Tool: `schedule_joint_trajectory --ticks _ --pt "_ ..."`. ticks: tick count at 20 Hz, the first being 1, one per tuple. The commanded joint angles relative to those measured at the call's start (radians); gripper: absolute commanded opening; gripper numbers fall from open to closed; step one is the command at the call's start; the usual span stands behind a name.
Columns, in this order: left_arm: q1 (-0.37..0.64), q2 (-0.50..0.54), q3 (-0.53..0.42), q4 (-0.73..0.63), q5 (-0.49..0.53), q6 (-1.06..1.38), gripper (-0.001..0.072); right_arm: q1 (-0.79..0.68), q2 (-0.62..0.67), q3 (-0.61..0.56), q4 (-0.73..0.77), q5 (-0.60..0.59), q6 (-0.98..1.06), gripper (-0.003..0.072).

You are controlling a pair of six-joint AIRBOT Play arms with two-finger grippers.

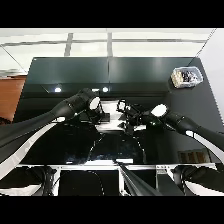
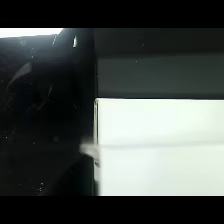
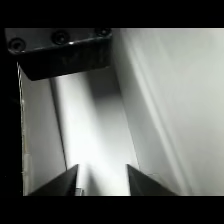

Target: Fold the box and place the chain.

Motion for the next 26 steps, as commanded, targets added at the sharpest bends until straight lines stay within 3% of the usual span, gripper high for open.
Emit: schedule_joint_trajectory --ticks 1,2,6,11,13,16,21,26 --pt "0.000 0.000 0.001 0.000 -0.002 -0.001 0.0022 0.000 -0.001 0.000 -0.003 0.010 0.032 0.0247" --pt "0.000 0.000 0.001 0.000 -0.002 -0.001 0.0022 -0.002 0.003 0.001 -0.016 0.026 0.046 0.0021" --pt "0.000 0.000 0.001 0.000 -0.002 -0.001 0.0022 -0.080 0.097 0.002 -0.071 0.157 0.338 0.0012" --pt "0.000 0.000 0.001 0.000 -0.002 -0.001 0.0022 -0.453 0.269 0.034 -0.378 0.544 1.007 0.0012" --pt "0.001 0.000 0.001 0.000 -0.002 -0.001 0.0022 -0.628 0.267 0.006 -0.413 0.534 1.130 0.0012" --pt "0.000 0.000 0.001 0.000 -0.003 -0.001 0.0022 -0.772 0.234 -0.077 -0.259 0.455 1.181 0.0011" --pt "0.000 0.000 0.001 0.000 -0.002 -0.001 0.0022 -0.655 0.018 -0.121 -0.190 0.408 1.200 0.0012" --pt "0.000 0.000 0.001 0.000 -0.002 -0.001 0.0022 -0.451 -0.091 -0.117 0.073 0.383 0.984 0.0012"
